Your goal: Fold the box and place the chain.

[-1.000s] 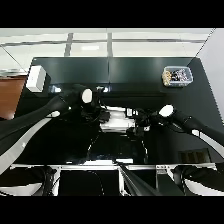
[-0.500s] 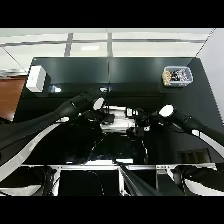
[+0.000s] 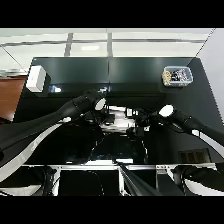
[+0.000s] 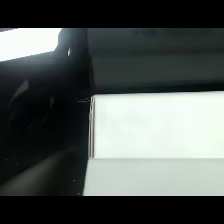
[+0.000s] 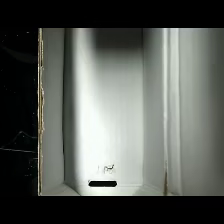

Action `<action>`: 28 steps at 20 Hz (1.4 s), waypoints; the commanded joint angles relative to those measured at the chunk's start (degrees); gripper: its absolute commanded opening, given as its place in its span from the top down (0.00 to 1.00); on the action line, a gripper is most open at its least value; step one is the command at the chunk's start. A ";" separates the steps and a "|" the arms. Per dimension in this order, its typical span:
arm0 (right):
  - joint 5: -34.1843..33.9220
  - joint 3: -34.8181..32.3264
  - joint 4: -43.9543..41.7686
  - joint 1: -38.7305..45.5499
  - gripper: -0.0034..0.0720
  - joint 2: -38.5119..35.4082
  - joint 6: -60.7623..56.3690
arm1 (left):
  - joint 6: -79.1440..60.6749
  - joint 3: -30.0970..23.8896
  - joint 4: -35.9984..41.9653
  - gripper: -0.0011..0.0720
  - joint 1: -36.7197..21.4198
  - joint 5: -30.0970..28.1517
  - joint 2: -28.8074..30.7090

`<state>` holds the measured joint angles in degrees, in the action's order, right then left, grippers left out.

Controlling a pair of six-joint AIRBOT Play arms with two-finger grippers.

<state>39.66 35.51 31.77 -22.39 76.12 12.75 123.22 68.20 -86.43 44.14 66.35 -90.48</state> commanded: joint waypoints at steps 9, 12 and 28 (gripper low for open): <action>-0.02 0.07 -0.02 0.00 0.72 0.04 -0.07 | 0.22 1.36 -0.50 0.95 0.00 -0.22 -0.11; -0.02 0.07 -0.02 0.00 0.72 0.04 -0.07 | 0.24 1.36 -0.24 0.95 0.00 0.13 -0.09; 8.81 0.09 17.51 1.70 0.01 -11.80 -17.73 | 0.26 1.36 1.86 0.95 0.00 1.60 -0.09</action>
